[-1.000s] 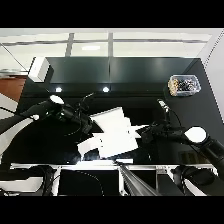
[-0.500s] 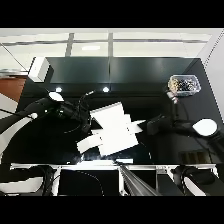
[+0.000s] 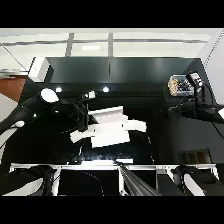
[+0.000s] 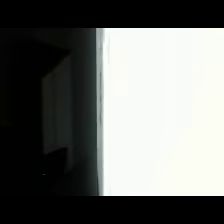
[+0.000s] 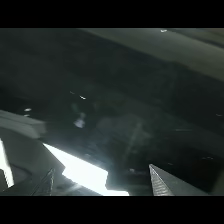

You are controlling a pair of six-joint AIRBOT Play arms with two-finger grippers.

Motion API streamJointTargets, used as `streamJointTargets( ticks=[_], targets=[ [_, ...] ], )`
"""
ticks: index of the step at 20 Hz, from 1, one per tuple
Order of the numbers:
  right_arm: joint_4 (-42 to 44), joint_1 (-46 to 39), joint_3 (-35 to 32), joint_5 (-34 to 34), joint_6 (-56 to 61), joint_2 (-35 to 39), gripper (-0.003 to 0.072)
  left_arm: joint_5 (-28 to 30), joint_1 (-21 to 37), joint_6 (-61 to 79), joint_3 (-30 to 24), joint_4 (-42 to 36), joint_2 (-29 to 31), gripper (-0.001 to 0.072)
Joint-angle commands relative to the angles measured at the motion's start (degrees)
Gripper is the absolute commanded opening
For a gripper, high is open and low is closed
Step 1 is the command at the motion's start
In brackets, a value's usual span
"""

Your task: Fold the box and place the chain.

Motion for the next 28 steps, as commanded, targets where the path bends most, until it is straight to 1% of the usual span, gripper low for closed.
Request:
streamJointTargets(
  ticks=[1,4,6,9,11,15,20,22,25,28],
  targets=[
    [-2.8,-0.9,0.6,0.2,-2.6,0.0,0.0704,11.6,-5.5,3.8,-3.3,2.6,4.3,0.0018],
    [-2.1,-0.6,-1.0,0.0,-10.6,0.0,0.0704,17.0,-9.9,11.6,-8.1,0.9,4.3,0.0019],
    [-1.1,0.0,-2.4,0.1,-13.3,0.0,0.0703,20.0,-11.0,12.0,-10.6,-2.6,4.3,0.002],
    [3.1,2.5,-5.0,0.2,-18.2,0.0,0.0703,18.1,-11.0,14.8,-13.4,-9.3,4.2,0.0021],
    [5.1,4.9,-6.8,-0.3,-21.3,-0.1,0.0703,18.6,-11.0,15.0,-14.5,-9.5,4.1,0.0021],
    [5.8,9.3,-10.1,-2.9,-22.0,-0.1,0.0703,19.5,-11.0,15.0,-14.9,-8.9,2.5,0.0022],
    [5.9,13.7,-12.2,-3.0,-22.3,-0.1,0.0703,20.8,-11.8,15.0,-14.7,-7.6,1.1,0.0022],
    [5.9,16.3,-12.8,-3.2,-24.9,-0.1,0.0704,20.9,-12.0,14.8,-14.0,-5.8,1.1,0.0022],
    [5.9,21.4,-14.1,-3.0,-31.8,-0.2,0.0704,21.0,-11.9,14.5,-13.4,-5.7,1.0,0.0023],
    [7.5,25.8,-14.9,-1.5,-34.3,-2.1,0.0704,20.9,-12.0,14.4,-13.4,-5.7,1.0,0.0023]
  ],
)
